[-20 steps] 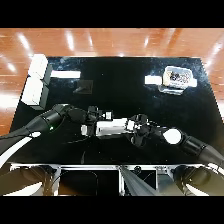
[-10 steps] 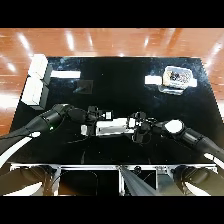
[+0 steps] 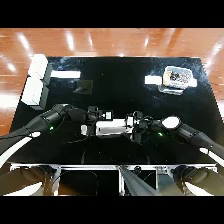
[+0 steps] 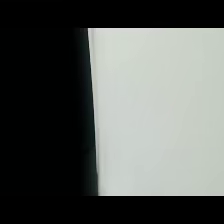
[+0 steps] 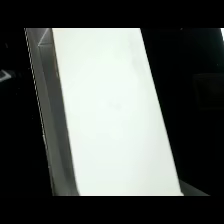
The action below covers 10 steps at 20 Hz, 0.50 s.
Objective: Fold the box and place the chain.
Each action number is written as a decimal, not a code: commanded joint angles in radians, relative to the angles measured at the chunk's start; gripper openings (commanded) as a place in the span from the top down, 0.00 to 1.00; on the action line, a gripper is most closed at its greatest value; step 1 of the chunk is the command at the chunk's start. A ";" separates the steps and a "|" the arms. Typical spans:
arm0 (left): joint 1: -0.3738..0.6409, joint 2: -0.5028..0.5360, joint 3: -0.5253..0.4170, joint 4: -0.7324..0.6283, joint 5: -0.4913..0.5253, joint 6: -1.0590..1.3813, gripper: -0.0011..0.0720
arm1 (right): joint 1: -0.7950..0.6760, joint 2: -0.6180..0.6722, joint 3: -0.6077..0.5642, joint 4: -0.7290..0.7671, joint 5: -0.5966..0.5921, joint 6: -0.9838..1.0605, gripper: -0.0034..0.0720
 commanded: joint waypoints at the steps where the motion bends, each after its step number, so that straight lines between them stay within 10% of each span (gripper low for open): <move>1: 0.001 0.001 0.001 0.000 0.009 -0.001 0.96 | -0.001 -0.027 0.002 0.002 0.010 -0.002 0.01; 10: 0.000 -0.020 0.045 0.000 0.090 0.035 0.96 | 0.017 -0.042 0.002 -0.014 0.003 0.051 0.01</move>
